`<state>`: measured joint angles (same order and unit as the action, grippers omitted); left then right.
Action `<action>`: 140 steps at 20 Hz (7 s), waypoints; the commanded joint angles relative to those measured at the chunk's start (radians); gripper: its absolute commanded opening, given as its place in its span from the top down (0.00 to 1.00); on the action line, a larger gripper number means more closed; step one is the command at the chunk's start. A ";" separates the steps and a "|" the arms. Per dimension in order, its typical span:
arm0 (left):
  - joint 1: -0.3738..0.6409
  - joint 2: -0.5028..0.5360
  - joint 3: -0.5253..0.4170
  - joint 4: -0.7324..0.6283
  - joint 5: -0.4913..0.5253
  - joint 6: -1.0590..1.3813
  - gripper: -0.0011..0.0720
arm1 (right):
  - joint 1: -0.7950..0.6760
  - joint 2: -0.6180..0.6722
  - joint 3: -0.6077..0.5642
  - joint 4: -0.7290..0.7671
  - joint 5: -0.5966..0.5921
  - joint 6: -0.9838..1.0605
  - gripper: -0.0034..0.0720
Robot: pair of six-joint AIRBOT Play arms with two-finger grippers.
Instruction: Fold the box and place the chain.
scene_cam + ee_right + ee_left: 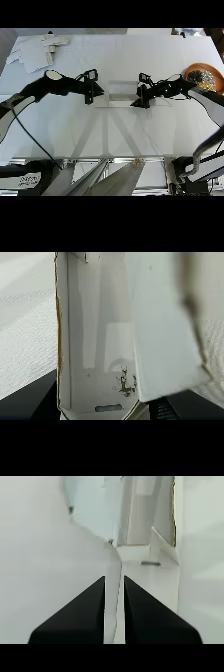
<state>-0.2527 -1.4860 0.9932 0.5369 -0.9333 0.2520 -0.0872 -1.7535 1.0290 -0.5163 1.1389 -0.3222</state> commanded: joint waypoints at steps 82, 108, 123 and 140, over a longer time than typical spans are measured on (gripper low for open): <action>-0.155 0.031 -0.094 -0.009 0.227 -0.998 0.44 | 0.001 0.000 0.000 0.001 -0.001 0.000 0.37; -0.187 -0.016 -0.093 -0.048 0.332 -1.229 0.44 | 0.001 0.000 0.000 0.001 -0.001 0.000 0.37; -0.236 -0.050 -0.091 -0.025 0.385 -1.333 0.46 | 0.001 0.000 0.000 0.001 -0.001 0.000 0.37; -0.286 -0.127 0.191 0.520 0.092 -1.742 0.51 | 0.001 0.000 0.000 0.001 -0.001 0.000 0.37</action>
<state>-0.5179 -1.5860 1.1385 0.9981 -0.7685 -1.4498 -0.0868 -1.7535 1.0290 -0.5159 1.1378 -0.3218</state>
